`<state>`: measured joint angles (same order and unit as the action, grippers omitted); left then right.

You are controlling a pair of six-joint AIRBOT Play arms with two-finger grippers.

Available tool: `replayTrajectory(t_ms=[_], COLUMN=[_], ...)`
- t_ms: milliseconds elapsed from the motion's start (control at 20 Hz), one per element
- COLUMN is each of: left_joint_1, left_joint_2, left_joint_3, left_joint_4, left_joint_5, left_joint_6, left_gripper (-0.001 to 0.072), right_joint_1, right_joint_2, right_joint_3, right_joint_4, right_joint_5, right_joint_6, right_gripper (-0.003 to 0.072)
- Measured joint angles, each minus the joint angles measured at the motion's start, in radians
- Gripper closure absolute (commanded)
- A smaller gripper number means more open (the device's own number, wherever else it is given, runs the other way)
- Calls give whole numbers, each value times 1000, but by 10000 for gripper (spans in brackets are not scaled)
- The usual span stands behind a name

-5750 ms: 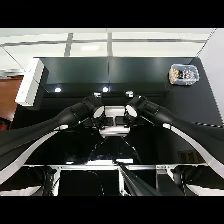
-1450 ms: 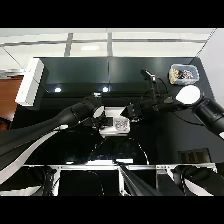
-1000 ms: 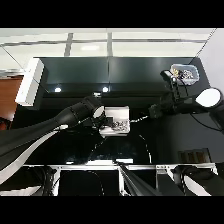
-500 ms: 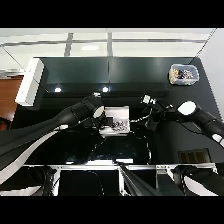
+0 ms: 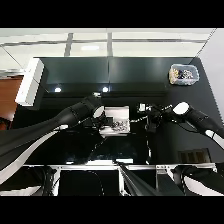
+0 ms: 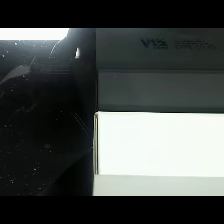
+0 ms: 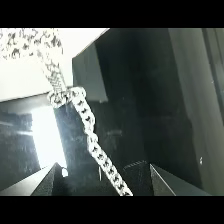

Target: Fold the box and place the chain.

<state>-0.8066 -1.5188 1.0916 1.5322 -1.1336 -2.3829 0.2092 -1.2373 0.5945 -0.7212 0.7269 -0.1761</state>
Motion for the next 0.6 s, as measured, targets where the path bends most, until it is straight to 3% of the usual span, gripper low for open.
replayTrajectory(t_ms=[50, 100, 300, 350, 400, 550, 600], left_joint_1=[0, 0, 0, 0, 0, 0, 0], left_joint_2=[0, 0, 0, 0, 0, 0, 0], left_joint_3=[0, 0, 0, 0, 0, 0, 0], left_joint_4=[0, 0, 0, 0, 0, 0, 0], left_joint_5=[0, 0, 0, 0, 0, 0, 0], left_joint_6=[0, 0, 0, 0, 0, 0, 0], left_gripper=[683, 683, 683, 683, 683, 683, 683], right_joint_1=[0, 0, 0, 0, 0, 0, 0], right_joint_2=[-3, -5, -9, -10, -10, -10, -10], right_joint_3=[0, 0, 0, 0, 0, 0, 0], right_joint_4=[-5, -11, -17, -19, -22, -44, -56], right_joint_5=[-7, -15, -32, -35, -37, -39, -39], right_joint_6=[0, 1, 35, 50, 65, 118, 142], right_gripper=[152, 255, 271, 458, 582, 581, 676])
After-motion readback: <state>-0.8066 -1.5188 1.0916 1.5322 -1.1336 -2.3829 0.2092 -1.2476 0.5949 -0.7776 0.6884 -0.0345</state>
